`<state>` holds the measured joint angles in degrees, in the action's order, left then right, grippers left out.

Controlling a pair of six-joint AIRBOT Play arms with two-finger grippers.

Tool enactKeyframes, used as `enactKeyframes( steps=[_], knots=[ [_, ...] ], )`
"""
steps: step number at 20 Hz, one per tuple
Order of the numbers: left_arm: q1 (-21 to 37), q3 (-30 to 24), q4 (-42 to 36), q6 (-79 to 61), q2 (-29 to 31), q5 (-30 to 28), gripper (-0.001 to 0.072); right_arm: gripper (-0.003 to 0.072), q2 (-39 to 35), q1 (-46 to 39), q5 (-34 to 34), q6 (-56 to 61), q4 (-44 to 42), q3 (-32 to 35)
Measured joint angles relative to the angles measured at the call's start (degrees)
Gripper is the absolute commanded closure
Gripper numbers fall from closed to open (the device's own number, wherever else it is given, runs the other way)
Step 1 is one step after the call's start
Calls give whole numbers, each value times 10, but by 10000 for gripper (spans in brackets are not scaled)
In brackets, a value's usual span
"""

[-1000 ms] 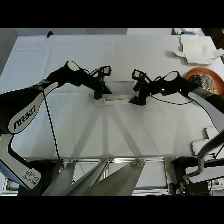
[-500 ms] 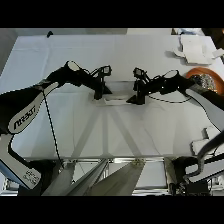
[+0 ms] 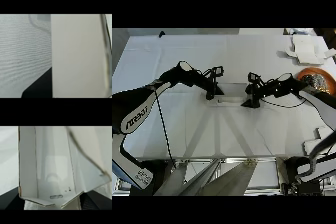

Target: Fold the box and place the chain.

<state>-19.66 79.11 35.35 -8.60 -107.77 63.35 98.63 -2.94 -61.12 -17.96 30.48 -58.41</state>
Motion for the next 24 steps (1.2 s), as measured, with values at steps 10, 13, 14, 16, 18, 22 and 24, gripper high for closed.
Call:
enactKeyframes(
  steps=[10,13,14,16,18,22,24],
  knots=[
    [0,0,-2,0,0,-2,698,-10,5,0,14,-34,-57,9],
    [0,0,-2,0,0,-2,698,-10,6,0,10,-40,-58,9],
    [0,0,-2,0,0,-1,698,-10,6,0,8,-42,-58,8],
    [0,0,-2,0,0,-1,698,-10,7,0,5,-44,-57,8],
    [0,0,-2,0,0,-1,698,-10,7,-1,3,-44,-56,7],
    [0,0,-2,0,0,-1,698,-10,17,-8,-21,-42,-50,-5],
    [0,0,-2,0,0,-1,698,-10,20,-9,-29,-37,-46,-10]
  ],
)
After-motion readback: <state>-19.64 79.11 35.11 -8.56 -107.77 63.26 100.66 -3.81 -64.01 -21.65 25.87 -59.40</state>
